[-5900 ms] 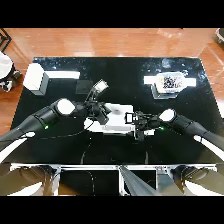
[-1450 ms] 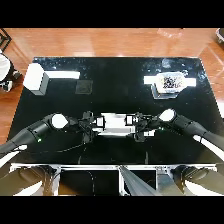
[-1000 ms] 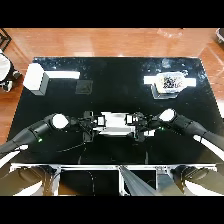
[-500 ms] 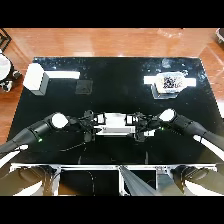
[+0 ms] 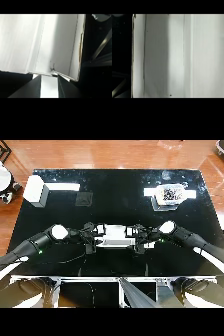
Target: Fold the box and place the chain.
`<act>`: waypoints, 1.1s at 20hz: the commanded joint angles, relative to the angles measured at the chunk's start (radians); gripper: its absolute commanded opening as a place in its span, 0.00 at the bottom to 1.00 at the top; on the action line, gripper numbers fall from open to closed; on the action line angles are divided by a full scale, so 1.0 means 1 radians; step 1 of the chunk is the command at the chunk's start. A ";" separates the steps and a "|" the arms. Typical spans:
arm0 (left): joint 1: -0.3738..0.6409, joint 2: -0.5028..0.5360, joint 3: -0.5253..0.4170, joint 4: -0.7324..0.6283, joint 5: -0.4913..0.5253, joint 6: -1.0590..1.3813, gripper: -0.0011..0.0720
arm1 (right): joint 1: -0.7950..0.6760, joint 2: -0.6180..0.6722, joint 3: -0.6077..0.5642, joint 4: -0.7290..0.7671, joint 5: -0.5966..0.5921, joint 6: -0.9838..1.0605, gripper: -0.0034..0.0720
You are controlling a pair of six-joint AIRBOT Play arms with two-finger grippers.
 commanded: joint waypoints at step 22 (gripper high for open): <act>-0.025 -0.052 0.000 -0.103 0.011 0.082 0.65 | 0.000 -0.001 0.000 0.000 -0.004 -0.001 0.36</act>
